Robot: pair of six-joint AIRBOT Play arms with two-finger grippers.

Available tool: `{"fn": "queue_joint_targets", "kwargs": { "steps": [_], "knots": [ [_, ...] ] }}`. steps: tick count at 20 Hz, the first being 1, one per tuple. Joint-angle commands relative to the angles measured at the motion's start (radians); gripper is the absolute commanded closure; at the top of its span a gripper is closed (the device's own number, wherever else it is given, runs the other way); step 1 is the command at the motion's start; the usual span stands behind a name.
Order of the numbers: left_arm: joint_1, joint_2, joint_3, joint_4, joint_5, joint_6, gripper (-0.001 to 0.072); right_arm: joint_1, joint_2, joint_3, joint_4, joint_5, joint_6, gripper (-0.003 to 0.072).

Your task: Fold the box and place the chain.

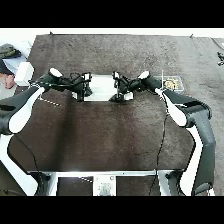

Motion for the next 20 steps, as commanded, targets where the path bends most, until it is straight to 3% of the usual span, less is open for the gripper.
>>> {"fn": "queue_joint_targets", "kwargs": {
  "steps": [1,8,9,10,14,15,16,18,19,20],
  "knots": [
    [-0.001,-0.01,0.0,-0.009,0.0,0.005,0.0518,0.001,0.001,0.001,0.001,0.0,0.001,0.0314],
    [-0.001,-0.03,0.0,-0.031,-0.001,0.013,0.0514,0.001,0.0,0.001,0.001,0.0,0.001,0.0314],
    [0.0,-0.03,0.0,-0.032,-0.003,0.013,0.0326,0.001,0.0,0.001,0.001,0.0,0.001,0.0314],
    [0.0,-0.03,0.0,-0.032,0.003,0.012,0.0075,0.001,0.001,0.001,0.001,0.0,0.001,0.0314],
    [0.0,-0.03,0.0,-0.031,0.006,0.012,0.0061,0.001,0.0,0.001,0.001,0.0,0.001,0.0314],
    [0.0,-0.03,0.0,-0.026,0.006,0.012,0.0093,0.001,0.0,0.001,0.001,0.0,0.001,0.0314],
    [0.001,-0.03,0.0,-0.021,0.005,0.012,0.0285,0.001,0.0,0.001,0.001,0.0,0.001,0.0314],
    [0.011,-0.03,0.001,0.011,-0.001,0.011,0.0571,0.001,0.0,0.001,0.001,0.0,0.001,0.0314],
    [0.022,-0.03,0.001,0.024,-0.01,0.012,0.0668,0.001,0.001,0.001,0.001,0.0,0.001,0.0314],
    [0.035,-0.029,0.002,0.029,-0.028,0.012,0.0668,0.001,0.0,0.001,0.001,0.0,0.001,0.0314]
  ]
}}
